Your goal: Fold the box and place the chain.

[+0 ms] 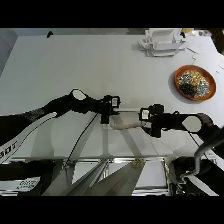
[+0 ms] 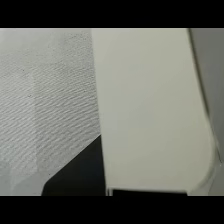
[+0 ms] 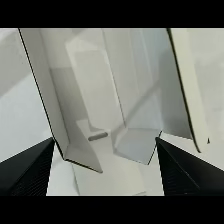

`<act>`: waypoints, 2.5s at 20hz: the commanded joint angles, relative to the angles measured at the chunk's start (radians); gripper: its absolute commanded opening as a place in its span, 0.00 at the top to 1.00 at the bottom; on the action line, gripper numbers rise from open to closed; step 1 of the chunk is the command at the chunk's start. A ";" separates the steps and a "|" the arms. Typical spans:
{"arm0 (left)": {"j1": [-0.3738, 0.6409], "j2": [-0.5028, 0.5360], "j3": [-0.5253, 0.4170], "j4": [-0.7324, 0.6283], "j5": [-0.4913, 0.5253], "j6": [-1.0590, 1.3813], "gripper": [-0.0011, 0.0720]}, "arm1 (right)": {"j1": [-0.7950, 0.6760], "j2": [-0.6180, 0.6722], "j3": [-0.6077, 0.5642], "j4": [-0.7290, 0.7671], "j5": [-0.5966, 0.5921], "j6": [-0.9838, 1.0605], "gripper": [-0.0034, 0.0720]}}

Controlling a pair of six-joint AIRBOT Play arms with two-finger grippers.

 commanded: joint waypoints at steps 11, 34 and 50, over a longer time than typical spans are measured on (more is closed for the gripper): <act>-0.001 0.000 0.000 0.000 0.000 0.001 0.97 | -0.055 -0.024 0.005 0.059 0.010 -0.110 0.02; -0.001 0.000 0.000 0.000 0.000 0.001 0.97 | -0.099 -0.024 0.005 0.153 0.002 -0.188 0.02; -0.001 0.000 0.000 0.000 0.000 0.001 0.97 | -0.159 -0.154 0.004 0.294 0.069 -0.397 0.03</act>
